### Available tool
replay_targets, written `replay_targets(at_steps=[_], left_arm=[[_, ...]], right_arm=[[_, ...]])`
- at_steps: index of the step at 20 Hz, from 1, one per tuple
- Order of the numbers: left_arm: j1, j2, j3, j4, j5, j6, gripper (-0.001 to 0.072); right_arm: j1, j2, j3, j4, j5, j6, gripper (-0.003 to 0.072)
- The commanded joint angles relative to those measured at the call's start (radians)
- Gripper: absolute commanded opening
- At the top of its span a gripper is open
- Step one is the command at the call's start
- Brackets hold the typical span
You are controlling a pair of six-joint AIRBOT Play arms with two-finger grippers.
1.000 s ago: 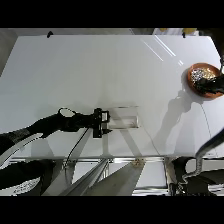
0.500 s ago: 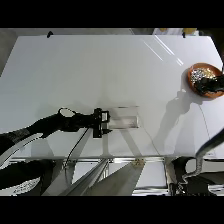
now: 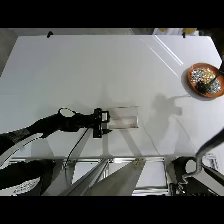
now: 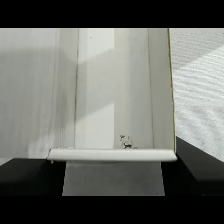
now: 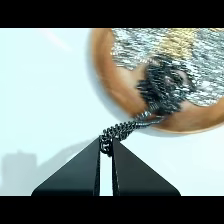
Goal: Fold the box and place the chain.
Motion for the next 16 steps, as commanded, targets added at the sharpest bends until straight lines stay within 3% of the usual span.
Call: replay_targets(at_steps=[1, 7, 13, 16], left_arm=[[0.0, 0.0, 0.0, 0.0, 0.0, 0.0, 0.021], [0.0, 0.0, 0.0, 0.0, 0.0, 0.0, 0.021], [0.0, 0.0, 0.0, 0.0, 0.0, 0.0, 0.021], [0.0, 0.0, 0.0, 0.0, 0.0, 0.0, 0.021]], right_arm=[[0.061, 0.194, 0.0, 0.16, 0.127, -0.053, 0.0017], [0.364, 0.398, -0.001, 0.162, 0.274, -0.047, 0.0017], [0.605, 0.543, -0.048, 0.222, 0.326, -0.001, 0.0017], [0.723, 0.586, -0.107, 0.304, 0.276, 0.0, 0.0017]])
